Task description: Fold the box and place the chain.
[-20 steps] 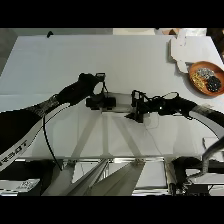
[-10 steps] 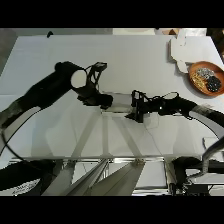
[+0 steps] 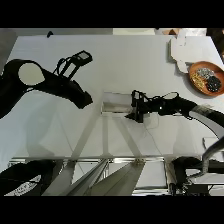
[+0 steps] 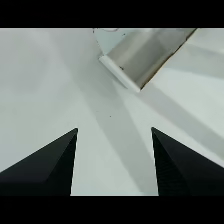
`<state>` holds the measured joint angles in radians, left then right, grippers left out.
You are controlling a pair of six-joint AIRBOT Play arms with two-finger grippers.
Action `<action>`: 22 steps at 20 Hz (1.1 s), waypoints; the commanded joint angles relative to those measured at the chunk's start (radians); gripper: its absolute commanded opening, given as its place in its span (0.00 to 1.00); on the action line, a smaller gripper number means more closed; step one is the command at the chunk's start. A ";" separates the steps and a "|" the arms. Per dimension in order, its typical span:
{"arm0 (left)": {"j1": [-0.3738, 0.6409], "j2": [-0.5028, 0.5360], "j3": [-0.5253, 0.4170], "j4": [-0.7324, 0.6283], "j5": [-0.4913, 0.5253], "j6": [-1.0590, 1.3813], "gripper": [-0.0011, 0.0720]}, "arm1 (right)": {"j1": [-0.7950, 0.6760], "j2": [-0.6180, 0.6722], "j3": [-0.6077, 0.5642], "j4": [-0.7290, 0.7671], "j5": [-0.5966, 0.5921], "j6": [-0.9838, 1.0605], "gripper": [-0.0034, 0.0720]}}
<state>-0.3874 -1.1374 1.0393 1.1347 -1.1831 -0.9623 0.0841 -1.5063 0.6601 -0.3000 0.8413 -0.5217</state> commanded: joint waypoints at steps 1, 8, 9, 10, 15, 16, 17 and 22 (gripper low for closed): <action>0.144 -0.037 -0.125 -0.253 0.031 0.609 0.73 | 0.001 0.001 0.000 0.000 0.000 0.001 0.52; 0.238 -0.343 -0.142 -0.515 0.015 1.339 0.99 | 0.001 0.001 0.000 0.000 0.000 0.000 0.52; 0.237 -0.379 -0.142 -0.536 0.014 1.411 0.99 | 0.001 0.001 0.000 0.000 0.000 0.000 0.52; 0.237 -0.407 -0.142 -0.561 0.013 1.456 0.99 | 0.001 0.001 0.000 0.000 0.000 0.000 0.52; 0.237 -0.501 -0.066 -0.590 -0.045 1.508 0.99 | 0.001 0.001 0.000 0.000 0.000 0.000 0.52; 0.237 -0.513 -0.035 -0.589 -0.054 1.503 0.99 | 0.001 0.001 0.000 0.000 0.000 0.001 0.52; 0.236 -0.523 -0.008 -0.583 -0.056 1.490 0.99 | 0.001 0.001 0.000 0.000 0.000 0.001 0.52; 0.221 -0.544 0.027 -0.527 -0.109 1.485 0.99 | 0.001 0.001 0.000 0.000 0.000 0.000 0.52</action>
<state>-0.1577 -1.6672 1.0458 0.5751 -1.2606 0.5163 0.0841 -1.5063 0.6601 -0.2996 0.8410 -0.5217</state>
